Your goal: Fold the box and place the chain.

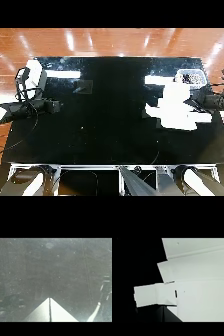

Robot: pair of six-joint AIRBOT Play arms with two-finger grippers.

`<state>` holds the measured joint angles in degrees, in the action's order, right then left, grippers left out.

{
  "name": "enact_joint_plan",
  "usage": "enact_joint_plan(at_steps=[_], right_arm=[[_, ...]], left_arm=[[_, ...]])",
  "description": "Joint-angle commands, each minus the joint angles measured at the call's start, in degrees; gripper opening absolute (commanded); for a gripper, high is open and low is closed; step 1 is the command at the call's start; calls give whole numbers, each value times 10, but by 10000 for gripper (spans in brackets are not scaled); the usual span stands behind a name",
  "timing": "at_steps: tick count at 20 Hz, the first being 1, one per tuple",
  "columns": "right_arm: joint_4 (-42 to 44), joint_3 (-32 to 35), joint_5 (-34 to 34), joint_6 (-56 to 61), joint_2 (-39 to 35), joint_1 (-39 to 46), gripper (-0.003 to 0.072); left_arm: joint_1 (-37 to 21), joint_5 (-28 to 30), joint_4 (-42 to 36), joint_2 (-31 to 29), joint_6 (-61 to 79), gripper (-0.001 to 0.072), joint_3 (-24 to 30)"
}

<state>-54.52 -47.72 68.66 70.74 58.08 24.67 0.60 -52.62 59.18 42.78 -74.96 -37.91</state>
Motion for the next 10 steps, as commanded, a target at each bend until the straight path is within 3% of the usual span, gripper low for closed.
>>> enact_joint_plan(at_steps=[1,5,6,7,10], right_arm=[[10,0,-10,0,0,-1,30],[7,0,11,-1,0,-4,35],[-9,0,19,-1,1,-5,312],[-24,0,20,-2,1,-5,720],[-45,-5,0,-5,1,5,720]], left_arm=[[0,-1,-1,0,1,22,0],[0,7,-1,0,1,23,0],[0,9,-2,0,1,23,0],[0,10,-2,0,1,22,0],[0,29,-3,0,1,55,0]])
